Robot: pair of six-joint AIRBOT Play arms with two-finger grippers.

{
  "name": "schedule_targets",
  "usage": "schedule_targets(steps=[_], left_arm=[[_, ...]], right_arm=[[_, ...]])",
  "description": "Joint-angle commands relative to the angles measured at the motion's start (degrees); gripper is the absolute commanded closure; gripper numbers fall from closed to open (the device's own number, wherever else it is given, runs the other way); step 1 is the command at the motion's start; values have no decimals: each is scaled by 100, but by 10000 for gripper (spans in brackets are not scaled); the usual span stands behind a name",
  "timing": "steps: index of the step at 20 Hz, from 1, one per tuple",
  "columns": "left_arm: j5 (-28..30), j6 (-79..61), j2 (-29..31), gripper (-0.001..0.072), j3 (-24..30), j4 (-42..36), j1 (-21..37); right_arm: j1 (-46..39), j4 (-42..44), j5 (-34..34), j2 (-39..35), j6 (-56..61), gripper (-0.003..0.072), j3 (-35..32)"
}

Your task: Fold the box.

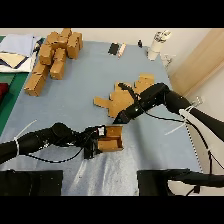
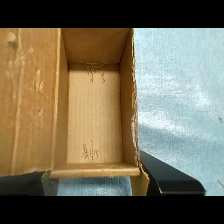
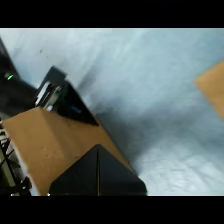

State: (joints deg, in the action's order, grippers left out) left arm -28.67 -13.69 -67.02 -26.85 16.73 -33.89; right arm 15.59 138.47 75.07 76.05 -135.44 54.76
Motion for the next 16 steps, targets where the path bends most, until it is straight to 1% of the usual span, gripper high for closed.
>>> schedule_targets(steps=[1,4,6,9,13,15,16], left_arm=[[0,0,0,235,0,2,2],[0,2,0,234,0,2,2],[0,0,0,234,0,2,4],[2,2,0,235,0,2,2],[2,0,0,234,0,2,2],[0,0,0,234,0,2,2],[2,0,0,234,0,2,2]], right_arm=[[413,59,-166,-435,-262,685,-573],[750,22,-407,-850,-267,685,-955],[1064,-164,-643,-1187,-262,685,-1152],[1593,-649,-1360,-1770,-260,685,-1508],[2293,-1650,-2531,-2669,-262,685,-2083],[2557,-1871,-2883,-3099,-262,679,-2282],[2656,-1915,-2863,-3265,-264,575,-2288]])
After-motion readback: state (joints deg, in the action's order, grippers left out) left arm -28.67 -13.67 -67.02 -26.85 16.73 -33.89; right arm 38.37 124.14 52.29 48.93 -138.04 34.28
